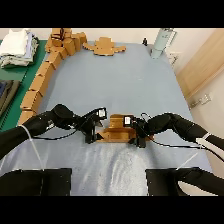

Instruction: Fold the box.

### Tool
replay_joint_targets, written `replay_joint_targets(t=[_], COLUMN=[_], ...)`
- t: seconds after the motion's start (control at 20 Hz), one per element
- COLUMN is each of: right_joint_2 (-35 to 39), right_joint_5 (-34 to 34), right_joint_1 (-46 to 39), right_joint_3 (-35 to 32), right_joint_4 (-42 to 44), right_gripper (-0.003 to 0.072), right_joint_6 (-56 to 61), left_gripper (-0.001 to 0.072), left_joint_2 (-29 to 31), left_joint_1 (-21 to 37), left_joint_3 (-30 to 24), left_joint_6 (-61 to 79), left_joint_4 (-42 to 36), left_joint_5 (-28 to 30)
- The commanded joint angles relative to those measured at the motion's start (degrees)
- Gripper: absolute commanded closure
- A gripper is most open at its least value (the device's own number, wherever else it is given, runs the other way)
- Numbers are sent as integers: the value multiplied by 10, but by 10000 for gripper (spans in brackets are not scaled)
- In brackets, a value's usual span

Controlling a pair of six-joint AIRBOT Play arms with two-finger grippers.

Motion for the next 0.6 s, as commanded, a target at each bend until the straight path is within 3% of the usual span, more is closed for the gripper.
replay_joint_targets(t=[0.0,0.1,0.15,0.2,0.25,0.4,0.55], right_joint_2=[0,0,0,0,0,0,0], right_joint_5=[0,0,0,0,0,0,0], right_joint_1=[0,0,0,0,0,0,0], right_joint_3=[0,0,0,0,0,0,0], right_joint_4=[0,0,-1,-1,-1,-1,-2], right_gripper=[96,96,96,96,96,96,96], right_joint_6=[0,0,0,0,0,0,0], left_gripper=[187,189,266,464,547,546,547], left_joint_2=[-38,-47,-52,-55,-56,-58,-58], left_joint_1=[-9,-13,-16,-18,-22,-31,-36], left_joint_3=[12,12,12,14,16,19,20], left_joint_6=[11,12,23,37,40,40,40], left_joint_4=[-12,-24,-42,-50,-55,-54,-64], left_joint_5=[-29,-23,-23,-24,-18,23,27])
